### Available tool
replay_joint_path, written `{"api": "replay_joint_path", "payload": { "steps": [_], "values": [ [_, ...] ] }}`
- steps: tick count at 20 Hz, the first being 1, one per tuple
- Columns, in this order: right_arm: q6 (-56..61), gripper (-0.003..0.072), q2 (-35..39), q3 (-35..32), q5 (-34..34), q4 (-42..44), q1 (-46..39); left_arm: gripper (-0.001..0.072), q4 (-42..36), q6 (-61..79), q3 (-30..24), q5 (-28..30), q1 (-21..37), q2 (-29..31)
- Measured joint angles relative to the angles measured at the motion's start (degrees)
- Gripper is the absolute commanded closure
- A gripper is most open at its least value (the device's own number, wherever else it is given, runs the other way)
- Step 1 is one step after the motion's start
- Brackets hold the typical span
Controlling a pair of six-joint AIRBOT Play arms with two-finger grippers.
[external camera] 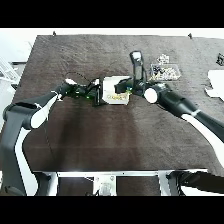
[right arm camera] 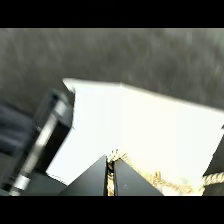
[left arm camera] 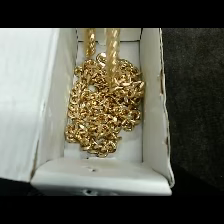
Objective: Fold the box and place the chain.
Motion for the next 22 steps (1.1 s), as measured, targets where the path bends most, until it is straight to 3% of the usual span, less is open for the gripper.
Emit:
{"api": "replay_joint_path", "payload": {
  "steps": [1, 2, 3, 8, 15, 17, 22],
  "values": [
    [0.11, 0.0518, -1.81, -0.17, -0.09, 0.04, -0.04, 0.0172, -0.02, 0.0, 0.0, 0.0, 0.0, 0.0],
    [0.2, 0.0298, -3.08, -0.28, 0.04, 0.09, -0.15, 0.0172, -0.02, 0.0, 0.0, -0.02, 0.0, 0.0],
    [0.2, 0.0158, -4.04, -0.35, 0.15, 0.15, -0.22, 0.0172, 0.0, 0.0, 0.0, 0.0, 0.0, 0.0],
    [0.13, 0.0154, -5.4, -0.33, 0.39, -0.46, -2.89, 0.0172, -0.02, 0.0, 0.0, 0.0, 0.0, 0.0],
    [3.98, 0.0146, -5.49, -0.28, -0.02, -0.61, -18.1, 0.0172, 0.0, 0.0, 0.0, 0.0, 0.0, 0.0],
    [5.11, 0.0111, -6.75, 0.07, -0.85, 1.09, -22.16, 0.0172, -0.02, 0.0, 0.0, -0.02, 0.0, 0.0],
    [-0.39, 0.0111, -13.73, 5.05, -1.55, 9.44, -27.12, 0.0172, -0.02, 0.0, 0.0, 0.0, 0.0, 0.0]
  ]
}}
